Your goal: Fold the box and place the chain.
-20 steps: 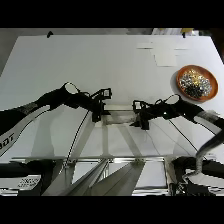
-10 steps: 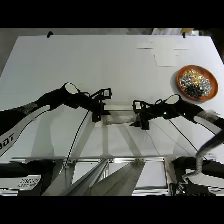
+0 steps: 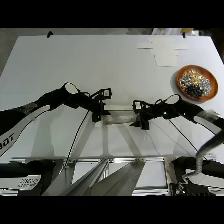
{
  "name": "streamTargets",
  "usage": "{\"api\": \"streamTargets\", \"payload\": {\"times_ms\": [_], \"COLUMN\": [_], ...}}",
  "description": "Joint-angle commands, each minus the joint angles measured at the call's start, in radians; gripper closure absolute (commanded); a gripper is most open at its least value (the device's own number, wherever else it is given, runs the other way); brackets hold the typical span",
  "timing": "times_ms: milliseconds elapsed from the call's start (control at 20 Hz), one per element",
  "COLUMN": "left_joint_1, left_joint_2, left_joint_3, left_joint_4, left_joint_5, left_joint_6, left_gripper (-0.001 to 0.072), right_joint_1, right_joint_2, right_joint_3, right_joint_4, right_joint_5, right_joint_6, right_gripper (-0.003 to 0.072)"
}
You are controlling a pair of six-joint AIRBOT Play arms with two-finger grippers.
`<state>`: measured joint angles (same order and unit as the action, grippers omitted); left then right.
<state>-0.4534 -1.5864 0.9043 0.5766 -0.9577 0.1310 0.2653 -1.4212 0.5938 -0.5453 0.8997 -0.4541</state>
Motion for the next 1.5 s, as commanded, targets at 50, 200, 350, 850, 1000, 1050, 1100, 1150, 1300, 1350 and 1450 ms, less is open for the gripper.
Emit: {"api": "streamTargets", "payload": {"times_ms": [50, 200, 350, 850, 1000, 1050, 1100, 1150, 1300, 1350, 1450], "left_joint_1": [0.001, 0.001, 0.001, 0.002, 0.006, 0.006, 0.006, 0.006, 0.006, 0.006, 0.006], "left_joint_2": [0.0, 0.0, 0.0, 0.048, 0.091, 0.102, 0.114, 0.125, 0.177, 0.206, 0.275], "left_joint_3": [0.0, -0.001, 0.0, 0.0, 0.0, 0.0, 0.0, 0.0, 0.0, 0.0, 0.0], "left_joint_4": [0.0, 0.0, 0.0, 0.003, 0.04, 0.068, 0.1, 0.143, 0.316, 0.376, 0.476], "left_joint_5": [0.0, 0.0, 0.0, -0.002, 0.005, 0.003, 0.002, -0.001, -0.019, -0.03, -0.056], "left_joint_6": [0.0, 0.0, 0.0, 0.0, -0.005, -0.008, -0.038, -0.076, -0.241, -0.311, -0.436], "left_gripper": [0.07, 0.07, 0.07, 0.0188, 0.0066, 0.0066, 0.0066, 0.0066, 0.0067, 0.0068, 0.0083], "right_joint_1": [0.001, 0.001, 0.001, 0.001, 0.001, 0.001, 0.001, 0.001, 0.001, 0.001, 0.001], "right_joint_2": [0.0, 0.0, 0.0, 0.0, 0.0, 0.0, 0.0, 0.0, 0.0, 0.0, 0.0], "right_joint_3": [0.0, 0.0, 0.0, 0.0, 0.0, 0.0, 0.0, 0.0, 0.0, 0.0, 0.0], "right_joint_4": [0.0, 0.0, 0.0, 0.0, 0.0, 0.0, 0.0, 0.0, 0.0, 0.0, 0.0], "right_joint_5": [0.002, 0.002, 0.002, 0.002, 0.002, 0.002, 0.002, 0.002, 0.002, 0.002, 0.002], "right_joint_6": [0.0, 0.0, 0.0, 0.0, 0.0, 0.0, 0.0, 0.0, 0.0, 0.0, 0.0], "right_gripper": [0.0366, 0.0366, 0.0366, 0.0366, 0.0366, 0.0366, 0.0366, 0.0366, 0.0366, 0.0366, 0.0366]}}
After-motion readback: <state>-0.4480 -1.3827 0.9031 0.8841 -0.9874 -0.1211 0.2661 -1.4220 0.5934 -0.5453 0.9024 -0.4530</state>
